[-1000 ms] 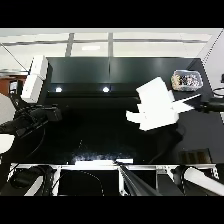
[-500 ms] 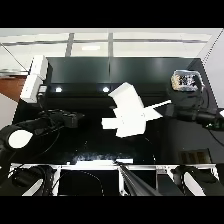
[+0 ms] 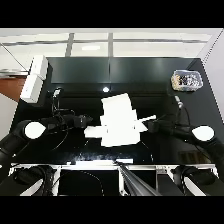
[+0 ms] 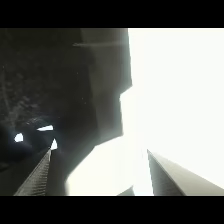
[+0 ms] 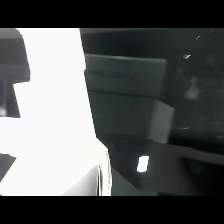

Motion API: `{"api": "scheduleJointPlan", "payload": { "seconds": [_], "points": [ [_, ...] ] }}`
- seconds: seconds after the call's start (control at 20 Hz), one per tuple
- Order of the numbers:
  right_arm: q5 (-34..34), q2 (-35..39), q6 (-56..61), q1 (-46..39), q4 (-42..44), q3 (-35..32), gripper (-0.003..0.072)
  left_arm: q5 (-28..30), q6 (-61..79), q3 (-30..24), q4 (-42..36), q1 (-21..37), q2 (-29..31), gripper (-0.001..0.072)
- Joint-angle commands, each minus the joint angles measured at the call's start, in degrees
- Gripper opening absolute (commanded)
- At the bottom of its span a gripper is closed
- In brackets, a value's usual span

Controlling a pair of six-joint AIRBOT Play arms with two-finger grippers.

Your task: Fold the box and place the chain.

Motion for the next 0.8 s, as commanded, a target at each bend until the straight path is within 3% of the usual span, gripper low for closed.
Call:
{"api": "scheduleJointPlan", "payload": {
  "seconds": [0.0,0.15,0.3,0.55,0.65,0.75],
  "points": [
    [-7.58,0.09,-4.72,8.48,0.09,-1.99,0.0046,-4.68,4.87,1.57,-6.56,2.67,-3.61,0.0700],
    [-11.47,0.09,-5.49,13.03,0.11,-1.99,0.0046,-16.68,23.06,3.21,-19.21,7.72,-7.87,0.0692],
    [-12.13,0.11,-5.42,13.64,0.15,-1.99,0.0046,-18.64,30.18,3.23,-25.20,12.02,-12.61,0.0692],
    [-12.13,0.11,-5.35,13.64,0.15,-1.99,0.0046,-19.02,49.13,3.37,-39.69,12.50,-22.60,0.0692],
    [-12.13,0.09,-5.18,13.64,0.15,-1.99,0.0046,-20.24,52.96,4.46,-41.57,12.44,-27.08,0.0692],
    [-12.15,0.11,-5.03,13.64,0.15,-1.99,0.0046,-25.81,61.09,6.80,-41.05,11.50,-30.86,0.0692]
  ]
}}
